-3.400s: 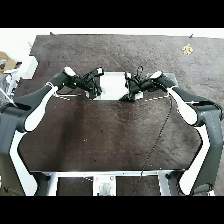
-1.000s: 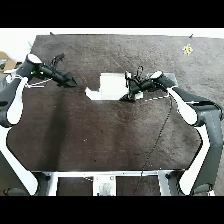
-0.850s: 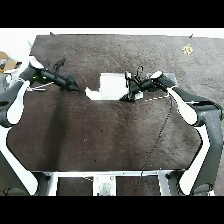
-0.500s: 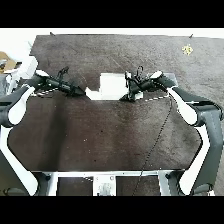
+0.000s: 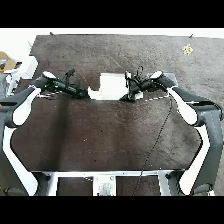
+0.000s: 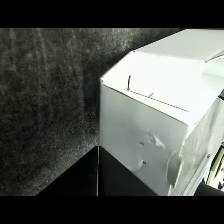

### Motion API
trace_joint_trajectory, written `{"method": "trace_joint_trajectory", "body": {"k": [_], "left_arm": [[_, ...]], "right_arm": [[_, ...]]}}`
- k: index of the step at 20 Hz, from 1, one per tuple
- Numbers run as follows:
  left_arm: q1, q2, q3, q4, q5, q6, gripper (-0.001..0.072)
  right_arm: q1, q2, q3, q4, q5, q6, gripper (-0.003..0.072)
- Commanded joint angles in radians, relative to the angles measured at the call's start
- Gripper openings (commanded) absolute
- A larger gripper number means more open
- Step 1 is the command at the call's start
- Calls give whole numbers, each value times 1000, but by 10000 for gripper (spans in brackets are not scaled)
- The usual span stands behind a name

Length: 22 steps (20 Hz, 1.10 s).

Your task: Fold the box and place the chain.

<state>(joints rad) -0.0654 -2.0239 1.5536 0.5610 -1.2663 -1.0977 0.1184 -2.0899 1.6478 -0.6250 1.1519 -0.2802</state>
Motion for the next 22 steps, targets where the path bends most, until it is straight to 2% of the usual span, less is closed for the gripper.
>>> {"method": "trace_joint_trajectory", "body": {"k": [1, 2, 3, 4, 5, 8, 10, 16, 22], "left_arm": [[-6, 1, 1, -16, 8, 0, 12], [-7, 2, 1, -31, 5, 0, 13], [-7, 2, 1, -54, 2, 9, 107], [-7, 3, 1, -94, -13, 35, 402], [-7, 3, 1, -123, -34, 64, 530], [-7, 3, 8, -135, -51, 81, 530], [-9, 3, 8, -135, -42, 81, 462], [-46, 3, 47, -117, -6, 66, 462], [-101, 3, 147, 32, -6, -111, 462]], "right_arm": [[1, 0, 0, 0, 0, 0, 507], [1, 0, 0, 0, 0, 0, 507], [1, 0, 0, 0, 0, 0, 507], [1, 0, 0, 0, 0, 0, 507], [1, 0, 0, 0, 0, 0, 507], [1, 0, 0, 0, 0, 0, 507], [1, 0, 0, 0, 0, 0, 507], [1, 0, 0, 0, 0, 0, 507], [1, 0, 0, 0, 0, 0, 507]]}}
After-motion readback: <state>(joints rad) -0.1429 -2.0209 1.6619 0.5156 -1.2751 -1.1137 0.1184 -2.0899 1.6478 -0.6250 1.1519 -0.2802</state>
